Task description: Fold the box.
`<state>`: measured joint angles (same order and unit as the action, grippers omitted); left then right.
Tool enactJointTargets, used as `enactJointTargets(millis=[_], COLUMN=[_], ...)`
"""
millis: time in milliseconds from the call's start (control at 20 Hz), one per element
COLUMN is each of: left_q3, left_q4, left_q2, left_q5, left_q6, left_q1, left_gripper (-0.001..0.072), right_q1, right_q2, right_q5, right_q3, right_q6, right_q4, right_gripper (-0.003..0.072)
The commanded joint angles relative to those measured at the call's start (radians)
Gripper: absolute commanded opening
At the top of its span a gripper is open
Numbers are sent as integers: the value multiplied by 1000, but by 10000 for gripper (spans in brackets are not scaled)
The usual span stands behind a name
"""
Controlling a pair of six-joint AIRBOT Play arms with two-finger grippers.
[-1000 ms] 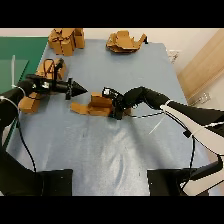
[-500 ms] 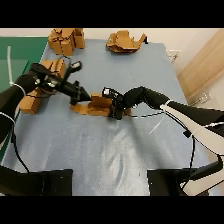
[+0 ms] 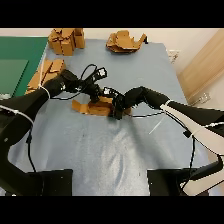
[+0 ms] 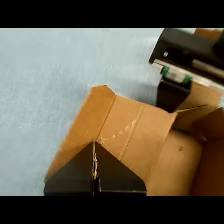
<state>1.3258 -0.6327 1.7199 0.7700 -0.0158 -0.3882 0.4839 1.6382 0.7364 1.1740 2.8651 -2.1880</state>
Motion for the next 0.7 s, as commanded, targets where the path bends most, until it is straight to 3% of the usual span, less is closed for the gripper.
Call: enactJointTargets(millis=[0, 350, 500, 650], left_q3=[30, 129, 209, 222], left_q4=[-97, -140, -172, -134], left_q2=[69, 63, 6, -104], left_q5=[13, 83, 187, 328], left_q6=[40, 90, 197, 243], left_q1=[-16, -8, 43, 158], left_gripper=[15, 16, 16, 13], right_q1=[0, 0, 0, 0], right_q2=[0, 0, 0, 0], right_q5=[5, 5, 5, 4], right_q3=[0, 0, 0, 0], right_q6=[1, 1, 0, 1], right_q4=[0, 0, 0, 1], right_gripper=[272, 272, 272, 271])
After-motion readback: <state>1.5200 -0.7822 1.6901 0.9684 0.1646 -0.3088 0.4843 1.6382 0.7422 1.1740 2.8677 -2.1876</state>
